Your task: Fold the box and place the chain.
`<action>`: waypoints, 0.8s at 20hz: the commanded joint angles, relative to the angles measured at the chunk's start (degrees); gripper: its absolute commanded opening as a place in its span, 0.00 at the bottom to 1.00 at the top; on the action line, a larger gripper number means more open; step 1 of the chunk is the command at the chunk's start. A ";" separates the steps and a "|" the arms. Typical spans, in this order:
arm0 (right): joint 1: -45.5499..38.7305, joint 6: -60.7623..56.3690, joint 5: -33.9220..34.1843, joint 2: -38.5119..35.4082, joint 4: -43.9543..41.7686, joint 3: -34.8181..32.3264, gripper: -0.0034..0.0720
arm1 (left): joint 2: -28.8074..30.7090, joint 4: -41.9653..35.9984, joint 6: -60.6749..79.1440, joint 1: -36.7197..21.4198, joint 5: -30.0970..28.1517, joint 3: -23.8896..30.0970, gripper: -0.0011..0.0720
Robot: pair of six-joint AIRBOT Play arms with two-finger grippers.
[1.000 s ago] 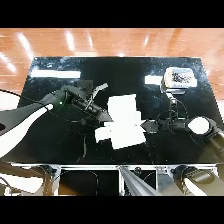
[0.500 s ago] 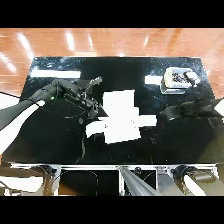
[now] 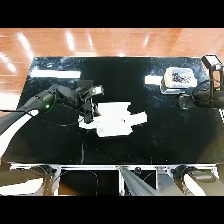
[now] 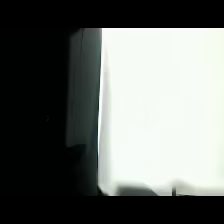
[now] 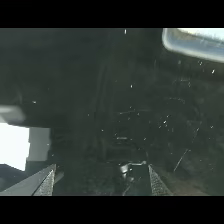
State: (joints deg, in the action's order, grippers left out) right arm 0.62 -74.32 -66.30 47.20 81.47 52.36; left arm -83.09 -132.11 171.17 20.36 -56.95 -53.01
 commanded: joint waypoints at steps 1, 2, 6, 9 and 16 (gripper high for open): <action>-0.15 1.05 2.97 -0.02 0.59 0.28 0.98 | 0.44 2.99 -0.28 0.39 3.02 0.57 0.04; -0.15 1.03 4.07 -0.02 0.55 0.28 0.98 | 0.42 2.12 -2.51 0.39 3.17 0.57 0.04; -0.15 1.03 4.79 -0.02 0.63 0.28 0.98 | 0.44 0.70 -5.16 0.55 1.90 0.55 0.04; -0.15 0.76 5.57 -0.02 -1.53 0.28 0.98 | 0.44 -0.24 -1.11 1.25 1.53 0.57 0.03; -0.28 6.43 1.33 -0.02 0.79 0.24 0.98 | 2.47 2.82 0.90 7.72 2.56 1.70 0.03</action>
State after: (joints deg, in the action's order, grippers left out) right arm 0.45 -70.39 -63.31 47.20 80.95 52.60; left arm -81.71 -130.78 171.33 25.93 -54.81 -51.90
